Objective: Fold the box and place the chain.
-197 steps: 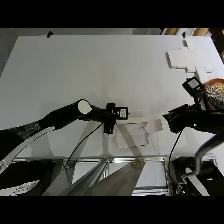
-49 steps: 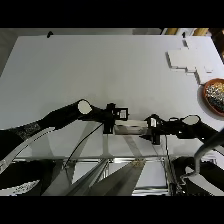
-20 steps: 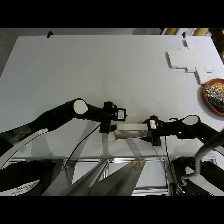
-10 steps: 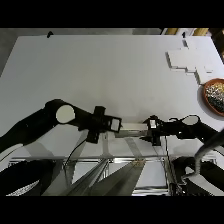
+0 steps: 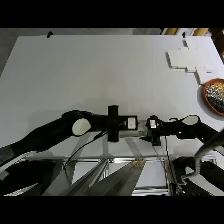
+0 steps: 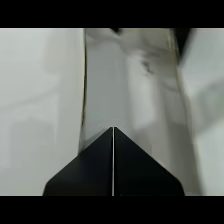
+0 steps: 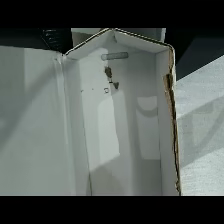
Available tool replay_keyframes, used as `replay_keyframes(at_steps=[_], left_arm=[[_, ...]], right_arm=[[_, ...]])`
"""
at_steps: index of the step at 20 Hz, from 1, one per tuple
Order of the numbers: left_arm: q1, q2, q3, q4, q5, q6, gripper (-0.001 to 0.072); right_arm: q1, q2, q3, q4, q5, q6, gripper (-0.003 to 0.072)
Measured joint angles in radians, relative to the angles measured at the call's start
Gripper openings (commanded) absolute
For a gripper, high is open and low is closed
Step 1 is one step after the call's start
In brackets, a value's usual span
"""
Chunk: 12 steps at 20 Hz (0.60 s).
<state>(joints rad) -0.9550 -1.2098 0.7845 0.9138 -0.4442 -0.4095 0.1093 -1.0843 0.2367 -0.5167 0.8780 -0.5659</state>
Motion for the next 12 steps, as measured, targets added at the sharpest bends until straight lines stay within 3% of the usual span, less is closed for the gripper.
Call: replay_keyframes(at_steps=[3, 5, 9, 12], left_arm=[[0.021, -0.077, 0.0, -0.043, 0.196, -0.011, 0.0002], [0.04, -0.128, 0.0, -0.061, 0.249, -0.039, 0.0002], [0.058, -0.193, 0.0, -0.098, 0.268, -0.072, 0.0003], [0.082, -0.153, 0.0, -0.104, 0.201, -0.082, 0.0004]], right_arm=[[0.0, 0.0, 0.0, 0.0, 0.0, 0.0, 0.0274], [0.0, 0.0, 0.0, 0.0, 0.0, 0.0, 0.0274], [0.0, 0.0, 0.0, 0.0, 0.0, -0.001, 0.0274], [0.0, 0.0, 0.0, 0.0, 0.0, -0.001, 0.0274]])
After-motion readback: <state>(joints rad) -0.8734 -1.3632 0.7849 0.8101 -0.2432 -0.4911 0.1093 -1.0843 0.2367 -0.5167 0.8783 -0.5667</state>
